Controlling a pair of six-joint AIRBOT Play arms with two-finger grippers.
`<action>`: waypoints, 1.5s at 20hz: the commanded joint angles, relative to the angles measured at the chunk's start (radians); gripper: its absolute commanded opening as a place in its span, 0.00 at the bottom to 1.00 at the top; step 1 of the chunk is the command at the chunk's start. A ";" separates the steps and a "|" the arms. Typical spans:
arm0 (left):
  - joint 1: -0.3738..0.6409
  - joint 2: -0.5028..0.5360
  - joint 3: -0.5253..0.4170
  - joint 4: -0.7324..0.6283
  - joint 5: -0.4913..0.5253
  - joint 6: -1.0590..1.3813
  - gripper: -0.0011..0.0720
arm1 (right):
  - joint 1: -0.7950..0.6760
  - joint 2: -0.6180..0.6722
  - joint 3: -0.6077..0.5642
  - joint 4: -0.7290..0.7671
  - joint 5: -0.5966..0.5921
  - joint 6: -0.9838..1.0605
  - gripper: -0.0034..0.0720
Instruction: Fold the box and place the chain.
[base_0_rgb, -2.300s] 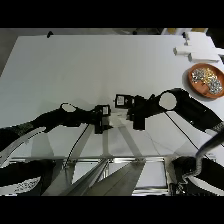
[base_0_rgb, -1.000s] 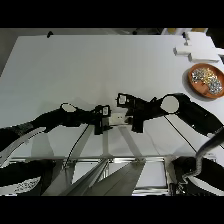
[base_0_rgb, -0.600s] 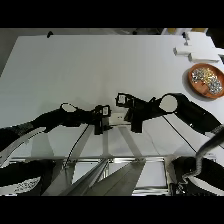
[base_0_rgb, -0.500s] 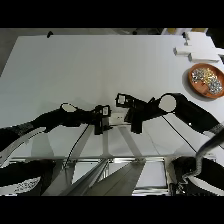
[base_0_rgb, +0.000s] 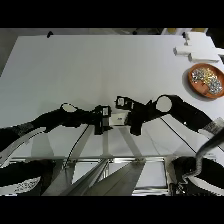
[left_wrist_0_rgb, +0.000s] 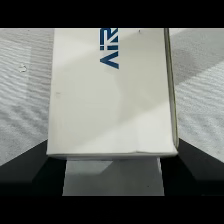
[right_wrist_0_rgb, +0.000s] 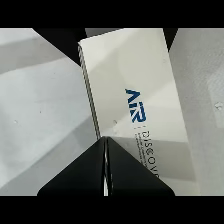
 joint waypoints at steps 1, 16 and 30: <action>0.001 0.001 0.000 -0.001 0.000 -0.001 0.14 | 0.001 -0.002 -0.019 -0.006 -0.019 0.001 0.07; 0.001 0.001 0.000 -0.001 0.000 -0.001 0.14 | -0.185 0.106 0.083 -0.060 -0.030 0.349 0.07; 0.001 0.001 0.000 -0.001 0.000 -0.001 0.14 | -0.550 0.110 -0.012 -0.571 0.280 0.974 0.07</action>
